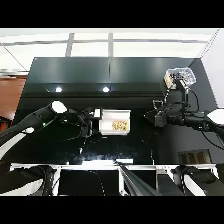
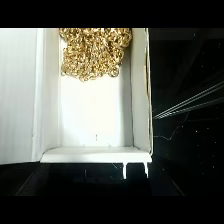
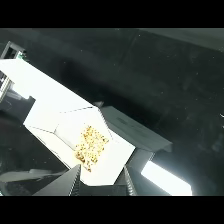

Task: Fold the box and place the chain.

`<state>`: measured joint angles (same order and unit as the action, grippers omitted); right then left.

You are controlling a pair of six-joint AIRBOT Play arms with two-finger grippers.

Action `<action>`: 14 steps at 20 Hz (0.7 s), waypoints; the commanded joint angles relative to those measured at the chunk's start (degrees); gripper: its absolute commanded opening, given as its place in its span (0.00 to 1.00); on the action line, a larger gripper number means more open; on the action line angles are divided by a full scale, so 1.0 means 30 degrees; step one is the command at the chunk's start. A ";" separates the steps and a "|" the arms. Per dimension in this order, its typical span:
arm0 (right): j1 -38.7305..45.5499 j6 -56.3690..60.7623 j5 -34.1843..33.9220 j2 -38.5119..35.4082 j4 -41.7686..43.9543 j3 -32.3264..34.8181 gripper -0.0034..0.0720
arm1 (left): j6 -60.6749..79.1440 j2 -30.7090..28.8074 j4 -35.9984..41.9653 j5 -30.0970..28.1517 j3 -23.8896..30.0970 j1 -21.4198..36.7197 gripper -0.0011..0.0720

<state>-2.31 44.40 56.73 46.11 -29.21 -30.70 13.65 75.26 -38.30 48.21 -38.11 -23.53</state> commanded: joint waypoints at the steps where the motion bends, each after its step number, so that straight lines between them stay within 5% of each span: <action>1: -0.0102 0.0000 0.0044 -0.0015 0.0022 0.0000 0.47 | 0.0095 0.0080 0.1086 -0.0015 -0.0015 0.0015 0.98; 6: -0.0109 0.0000 0.0087 -0.0015 0.0051 0.0000 0.47 | 0.0459 0.0255 0.0699 0.0015 -0.0015 -0.0131 0.95; 7: -0.0109 0.0000 0.0095 -0.0015 0.0051 0.0000 0.47 | 0.0095 0.0255 0.0226 -0.0015 -0.0015 -0.0131 0.90; 9: -0.0109 0.0131 0.0444 -0.0015 0.0058 0.0000 0.47 | -0.1355 0.0248 -0.0189 -0.0109 -0.0015 -0.0109 0.61; 11: -0.0117 0.0896 0.0204 -0.0007 0.0073 0.0000 0.47 | -0.1428 0.0248 -0.0175 0.0109 -0.0007 -0.0138 0.56; 14: -0.0597 0.4328 -0.2208 0.0029 0.0641 -0.0022 0.97 | -0.1428 0.0248 -0.0146 0.0102 -0.0007 -0.0131 0.56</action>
<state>-3.09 50.24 54.92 46.11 -28.80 -30.70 10.35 75.99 -37.85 48.25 -38.17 -23.88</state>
